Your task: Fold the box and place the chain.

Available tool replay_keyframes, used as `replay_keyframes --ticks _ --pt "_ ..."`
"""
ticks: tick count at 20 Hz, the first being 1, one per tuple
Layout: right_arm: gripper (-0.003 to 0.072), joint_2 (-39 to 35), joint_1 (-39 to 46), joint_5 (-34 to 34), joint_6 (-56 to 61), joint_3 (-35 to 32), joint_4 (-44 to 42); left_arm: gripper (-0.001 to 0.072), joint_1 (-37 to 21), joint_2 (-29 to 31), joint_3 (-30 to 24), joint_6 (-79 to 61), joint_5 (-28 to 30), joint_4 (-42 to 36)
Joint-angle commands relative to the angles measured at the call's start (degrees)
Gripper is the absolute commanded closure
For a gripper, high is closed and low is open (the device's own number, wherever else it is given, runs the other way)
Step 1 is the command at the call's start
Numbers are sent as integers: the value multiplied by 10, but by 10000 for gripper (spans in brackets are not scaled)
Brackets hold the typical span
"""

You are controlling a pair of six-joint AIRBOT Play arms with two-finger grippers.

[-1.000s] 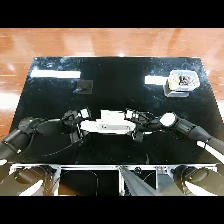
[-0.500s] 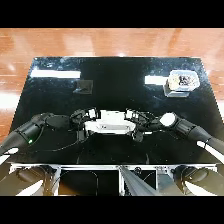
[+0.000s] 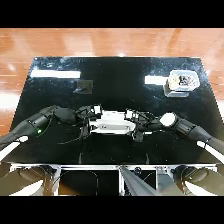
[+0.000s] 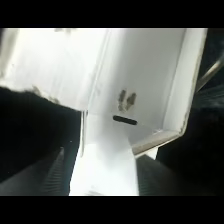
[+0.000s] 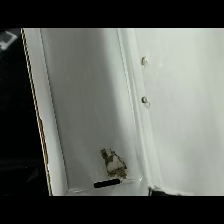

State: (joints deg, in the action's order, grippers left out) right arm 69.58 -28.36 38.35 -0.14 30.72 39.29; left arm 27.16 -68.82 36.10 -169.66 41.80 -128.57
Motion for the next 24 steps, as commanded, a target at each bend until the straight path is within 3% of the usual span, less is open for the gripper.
replay_keyframes --ticks 1,2,7,8,24 --pt "139 0 0 0 0 0 0 304 0 -15 12 -16 30 -16" --pt "139 0 0 0 0 0 0 361 3 -15 12 -16 33 -19" --pt "139 0 0 0 0 0 0 436 23 -15 12 -18 30 -29" --pt "139 0 0 0 0 0 0 485 29 -15 12 -18 30 -29" --pt "139 0 0 0 0 0 0 485 58 -23 12 -18 -22 -70"
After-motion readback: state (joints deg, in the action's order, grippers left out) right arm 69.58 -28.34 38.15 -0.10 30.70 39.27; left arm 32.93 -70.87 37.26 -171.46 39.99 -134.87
